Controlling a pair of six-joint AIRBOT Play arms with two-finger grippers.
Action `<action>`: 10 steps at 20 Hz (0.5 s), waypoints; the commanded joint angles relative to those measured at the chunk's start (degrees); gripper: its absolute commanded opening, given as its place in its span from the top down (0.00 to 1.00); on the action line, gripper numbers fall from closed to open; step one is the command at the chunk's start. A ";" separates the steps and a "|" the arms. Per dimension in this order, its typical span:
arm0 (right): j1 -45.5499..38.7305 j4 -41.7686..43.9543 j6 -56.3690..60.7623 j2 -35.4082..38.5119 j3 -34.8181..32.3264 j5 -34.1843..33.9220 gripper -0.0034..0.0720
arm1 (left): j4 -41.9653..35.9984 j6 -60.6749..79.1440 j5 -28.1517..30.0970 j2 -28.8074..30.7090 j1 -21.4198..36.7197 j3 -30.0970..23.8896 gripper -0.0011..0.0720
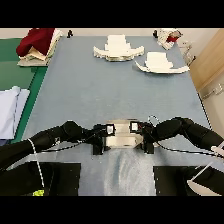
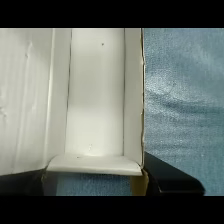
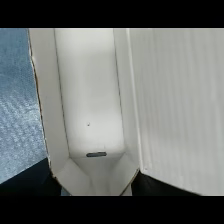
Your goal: Fold the box.
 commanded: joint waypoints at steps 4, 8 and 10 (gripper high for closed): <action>0.07 0.04 0.28 0.00 -0.02 -0.39 0.36 | 0.02 0.00 0.02 0.02 -0.02 0.00 0.44; 0.07 -1.09 7.21 1.11 1.05 -2.19 0.00 | 0.02 0.00 0.02 0.02 -0.02 0.00 0.44; 0.07 -4.20 11.72 2.95 2.34 -4.55 0.01 | 0.02 0.00 0.02 0.02 -0.02 0.00 0.44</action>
